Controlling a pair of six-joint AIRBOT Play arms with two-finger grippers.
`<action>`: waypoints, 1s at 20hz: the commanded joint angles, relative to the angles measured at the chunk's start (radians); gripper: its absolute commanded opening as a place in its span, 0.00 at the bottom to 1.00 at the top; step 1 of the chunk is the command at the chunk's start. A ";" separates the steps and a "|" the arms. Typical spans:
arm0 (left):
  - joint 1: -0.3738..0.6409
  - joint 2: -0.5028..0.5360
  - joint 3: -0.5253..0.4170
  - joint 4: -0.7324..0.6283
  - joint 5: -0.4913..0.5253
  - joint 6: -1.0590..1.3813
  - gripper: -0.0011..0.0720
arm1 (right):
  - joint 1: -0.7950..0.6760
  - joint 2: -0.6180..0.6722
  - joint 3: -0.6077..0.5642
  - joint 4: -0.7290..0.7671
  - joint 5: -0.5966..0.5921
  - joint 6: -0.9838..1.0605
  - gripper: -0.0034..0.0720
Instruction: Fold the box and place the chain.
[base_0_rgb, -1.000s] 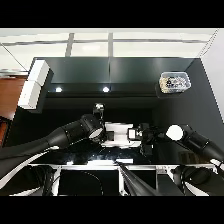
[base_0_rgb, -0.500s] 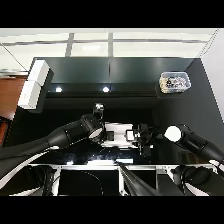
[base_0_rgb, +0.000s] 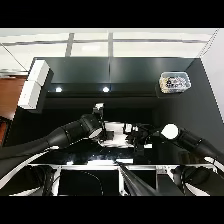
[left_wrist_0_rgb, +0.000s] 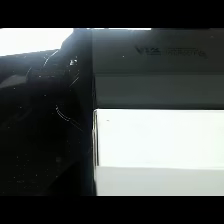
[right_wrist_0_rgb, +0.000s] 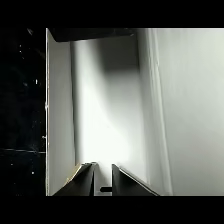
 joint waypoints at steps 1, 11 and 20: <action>0.000 0.000 0.000 0.000 0.006 0.000 0.05 | 0.005 -0.033 -0.001 0.023 -0.003 0.004 0.22; 0.000 0.000 0.000 -0.001 0.004 0.000 0.05 | 0.005 -0.033 -0.001 0.029 -0.023 0.075 0.58; 0.000 0.000 0.000 -0.001 0.003 0.000 0.05 | -0.280 0.181 0.010 -0.214 0.367 0.723 0.07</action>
